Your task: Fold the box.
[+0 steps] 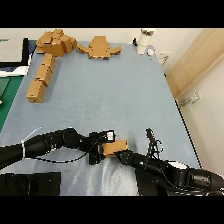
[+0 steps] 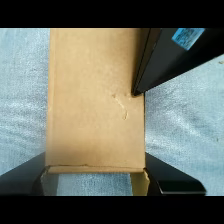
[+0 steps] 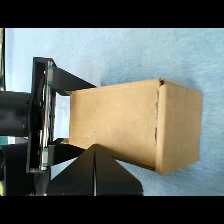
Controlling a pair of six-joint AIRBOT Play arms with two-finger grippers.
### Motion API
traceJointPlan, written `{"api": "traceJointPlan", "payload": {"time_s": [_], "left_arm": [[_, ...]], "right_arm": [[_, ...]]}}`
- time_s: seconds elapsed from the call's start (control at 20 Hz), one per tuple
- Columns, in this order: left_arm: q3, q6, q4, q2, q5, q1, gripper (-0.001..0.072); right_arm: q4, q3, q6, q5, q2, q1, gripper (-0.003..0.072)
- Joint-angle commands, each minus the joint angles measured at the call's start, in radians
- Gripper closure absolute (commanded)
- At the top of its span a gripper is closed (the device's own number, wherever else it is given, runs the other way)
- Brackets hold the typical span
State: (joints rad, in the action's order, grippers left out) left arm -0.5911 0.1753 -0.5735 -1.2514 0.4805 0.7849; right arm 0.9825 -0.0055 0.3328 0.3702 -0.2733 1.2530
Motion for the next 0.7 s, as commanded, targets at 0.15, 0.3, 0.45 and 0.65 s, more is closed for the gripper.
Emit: {"api": "traceJointPlan", "payload": {"time_s": [0.15, 0.3, 0.45, 0.65], "left_arm": [[0.0, 0.001, 0.001, 0.0, 0.0, -0.001, 0.0307], [0.0, 0.001, 0.001, 0.0, 0.0, -0.001, 0.0307], [0.0, 0.001, 0.001, 0.0, 0.0, -0.001, 0.0307], [0.0, 0.001, 0.001, 0.0, 0.0, -0.001, 0.0307]], "right_arm": [[0.006, -0.001, 0.0, 0.022, -0.002, 0.001, 0.0683], [0.013, -0.001, 0.0, 0.032, -0.002, 0.001, 0.0683], [0.013, -0.001, 0.0, 0.036, -0.002, 0.001, 0.0683], [-0.029, 0.029, 0.0, 0.035, 0.002, 0.001, 0.0683]]}}
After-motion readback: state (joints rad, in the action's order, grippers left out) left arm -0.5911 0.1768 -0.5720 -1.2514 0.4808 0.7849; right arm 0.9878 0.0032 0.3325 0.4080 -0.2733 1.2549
